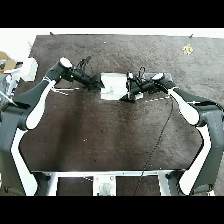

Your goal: Fold the box and place the chain.

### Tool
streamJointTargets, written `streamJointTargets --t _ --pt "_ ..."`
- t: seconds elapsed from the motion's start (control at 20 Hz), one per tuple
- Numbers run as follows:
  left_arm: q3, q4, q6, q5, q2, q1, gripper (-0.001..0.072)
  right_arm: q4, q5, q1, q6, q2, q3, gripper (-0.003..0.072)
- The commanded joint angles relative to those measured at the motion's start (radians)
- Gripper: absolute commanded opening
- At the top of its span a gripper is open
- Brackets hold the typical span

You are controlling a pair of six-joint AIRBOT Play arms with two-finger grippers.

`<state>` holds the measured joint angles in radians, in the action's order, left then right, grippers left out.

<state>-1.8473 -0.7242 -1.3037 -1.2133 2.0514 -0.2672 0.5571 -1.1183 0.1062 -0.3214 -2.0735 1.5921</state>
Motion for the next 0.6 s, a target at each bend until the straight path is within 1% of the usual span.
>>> streamJointTargets --t 0.0,0.1,0.2,0.55 --pt "-0.024 -0.138 -0.077 0.024 0.001 -0.029 0.0372 0.000 0.000 0.001 0.000 0.001 0.000 0.0445" --pt "-0.068 -0.259 -0.147 0.017 0.001 -0.051 0.0372 0.000 0.000 0.001 0.000 0.001 0.000 0.0445" --pt "-0.099 -0.346 -0.193 0.006 0.001 -0.077 0.0372 0.000 0.000 0.001 0.000 0.001 -0.001 0.0445" --pt "-0.124 -0.471 -0.306 0.010 0.004 -0.130 0.0372 0.000 0.000 0.001 0.000 0.001 -0.001 0.0445"
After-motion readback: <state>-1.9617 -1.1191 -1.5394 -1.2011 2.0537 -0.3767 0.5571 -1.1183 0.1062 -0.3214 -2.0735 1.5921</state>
